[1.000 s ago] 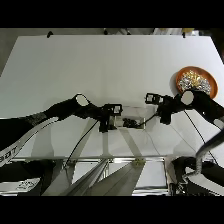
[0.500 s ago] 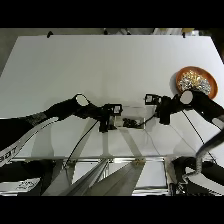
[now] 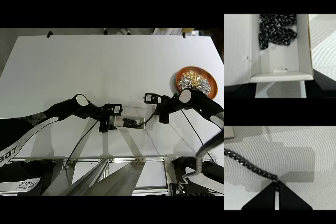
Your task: Fold the box and place the chain.
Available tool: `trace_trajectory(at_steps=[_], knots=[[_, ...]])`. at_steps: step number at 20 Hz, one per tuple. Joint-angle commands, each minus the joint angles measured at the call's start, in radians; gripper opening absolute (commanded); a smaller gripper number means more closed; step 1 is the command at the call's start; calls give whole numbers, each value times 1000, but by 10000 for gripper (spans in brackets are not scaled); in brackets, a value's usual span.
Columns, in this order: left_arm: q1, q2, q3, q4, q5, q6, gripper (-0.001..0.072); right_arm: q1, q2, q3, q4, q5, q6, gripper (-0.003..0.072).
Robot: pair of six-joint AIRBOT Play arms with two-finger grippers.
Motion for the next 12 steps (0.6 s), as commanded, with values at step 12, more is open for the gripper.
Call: trace_trajectory(at_steps=[12], knots=[[0,0,0,0,0,0,256,1,411,0,168,319,15,14]])
